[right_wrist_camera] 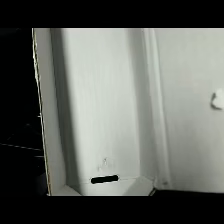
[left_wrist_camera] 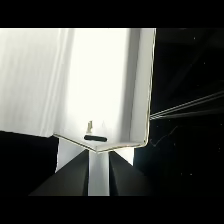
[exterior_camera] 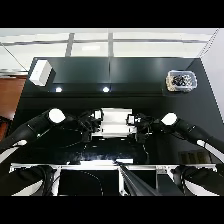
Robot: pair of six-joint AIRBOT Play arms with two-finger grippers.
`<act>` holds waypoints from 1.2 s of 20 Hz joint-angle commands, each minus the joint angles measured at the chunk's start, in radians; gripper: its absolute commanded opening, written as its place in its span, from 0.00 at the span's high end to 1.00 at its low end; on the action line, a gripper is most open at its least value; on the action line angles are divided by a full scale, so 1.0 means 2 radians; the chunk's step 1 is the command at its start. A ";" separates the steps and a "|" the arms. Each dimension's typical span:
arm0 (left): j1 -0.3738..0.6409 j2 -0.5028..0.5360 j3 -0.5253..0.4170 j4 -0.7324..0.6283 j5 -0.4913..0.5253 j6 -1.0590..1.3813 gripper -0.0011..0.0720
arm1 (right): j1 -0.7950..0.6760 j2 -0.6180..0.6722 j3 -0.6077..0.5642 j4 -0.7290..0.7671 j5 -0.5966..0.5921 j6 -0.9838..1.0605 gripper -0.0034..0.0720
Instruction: Fold the box and place the chain.
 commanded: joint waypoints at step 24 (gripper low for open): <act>-0.004 -0.011 0.011 -0.001 0.000 -0.070 0.95 | 0.000 0.000 0.000 0.000 0.000 0.000 0.38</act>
